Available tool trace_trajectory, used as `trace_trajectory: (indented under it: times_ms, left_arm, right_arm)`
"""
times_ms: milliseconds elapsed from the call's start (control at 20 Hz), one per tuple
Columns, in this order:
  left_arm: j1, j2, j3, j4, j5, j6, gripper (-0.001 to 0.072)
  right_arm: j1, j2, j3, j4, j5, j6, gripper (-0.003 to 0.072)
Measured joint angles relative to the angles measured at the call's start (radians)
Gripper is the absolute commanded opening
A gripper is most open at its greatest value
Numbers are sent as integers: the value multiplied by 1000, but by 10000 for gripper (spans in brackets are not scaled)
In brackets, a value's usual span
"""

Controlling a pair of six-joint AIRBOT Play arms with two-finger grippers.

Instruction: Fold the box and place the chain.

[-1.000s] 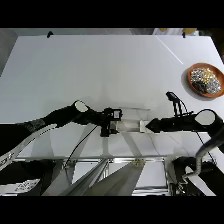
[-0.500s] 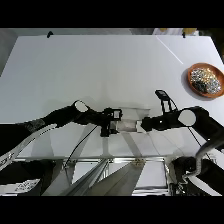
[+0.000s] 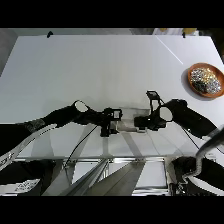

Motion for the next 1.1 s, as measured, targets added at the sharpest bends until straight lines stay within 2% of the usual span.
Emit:
trace_trajectory:
  times_ms: [50, 150, 200, 250, 300, 400, 450, 500, 1100]
  left_arm:
    - [0, 0, 0, 0, 0, 0, 253]
    - [0, 0, 0, 0, 0, 0, 253]
    - [0, 0, 0, 0, 0, 0, 253]
    - [0, 0, 0, 0, 0, 0, 253]
    - [0, 0, 0, 2, 0, 0, 253]
    - [0, 0, 0, 2, -1, 0, 253]
    - [0, 0, 0, 2, -1, 0, 253]
    - [0, 0, 0, 1, -1, 0, 253]
    - [0, 0, 0, 0, 0, 0, 253]
  right_arm:
    - [9, -14, 7, -7, 2, 15, 278]
    - [23, -37, 15, -23, 13, 38, 155]
    - [27, -46, 18, -31, 21, 48, 136]
    - [31, -51, 19, -37, 23, 51, 39]
    - [33, -55, 21, -42, 30, 58, 23]
    - [37, -61, 22, -46, 31, 67, 26]
    - [37, -62, 23, -47, 31, 68, 110]
    - [39, -64, 22, -47, 22, 66, 227]
    - [41, -75, 26, -95, 13, 97, 240]
